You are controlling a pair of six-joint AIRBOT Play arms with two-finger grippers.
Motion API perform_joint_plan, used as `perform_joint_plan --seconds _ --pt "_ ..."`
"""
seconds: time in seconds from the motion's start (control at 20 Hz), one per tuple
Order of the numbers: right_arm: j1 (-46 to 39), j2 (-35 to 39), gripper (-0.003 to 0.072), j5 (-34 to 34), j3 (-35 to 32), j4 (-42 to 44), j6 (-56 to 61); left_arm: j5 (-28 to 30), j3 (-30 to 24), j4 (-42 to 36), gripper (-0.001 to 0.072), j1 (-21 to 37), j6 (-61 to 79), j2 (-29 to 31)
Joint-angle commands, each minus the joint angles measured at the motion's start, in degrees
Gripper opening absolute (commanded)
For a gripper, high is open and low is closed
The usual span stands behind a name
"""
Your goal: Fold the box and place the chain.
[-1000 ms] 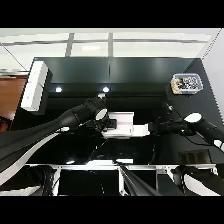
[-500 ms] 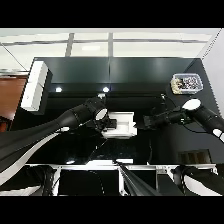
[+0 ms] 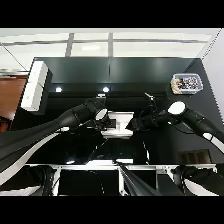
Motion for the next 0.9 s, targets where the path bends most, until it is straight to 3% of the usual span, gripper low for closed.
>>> perform_joint_plan --seconds 0.0,0.35,0.55,0.6,0.85 --pt "3.87 -0.02 0.0464 -3.82 0.90 -6.78 9.42 0.22 0.02 -0.04 0.0027 0.02 -0.02 -0.02" --pt "10.54 -0.92 0.0463 -3.67 6.47 -27.69 28.33 0.26 0.02 -0.04 0.0027 0.02 -0.02 -0.02" --pt "16.44 -5.46 0.0453 2.10 12.76 -43.15 41.64 0.33 0.02 -0.04 0.0027 0.02 -0.02 -0.02" --pt "17.35 -6.49 0.0354 3.72 13.94 -44.39 42.77 0.35 0.02 -0.04 0.0027 0.02 -0.02 -0.02" --pt "18.88 -8.66 0.0353 5.92 15.67 -44.61 49.79 0.33 0.02 -0.04 0.0027 0.02 -0.02 -0.02"
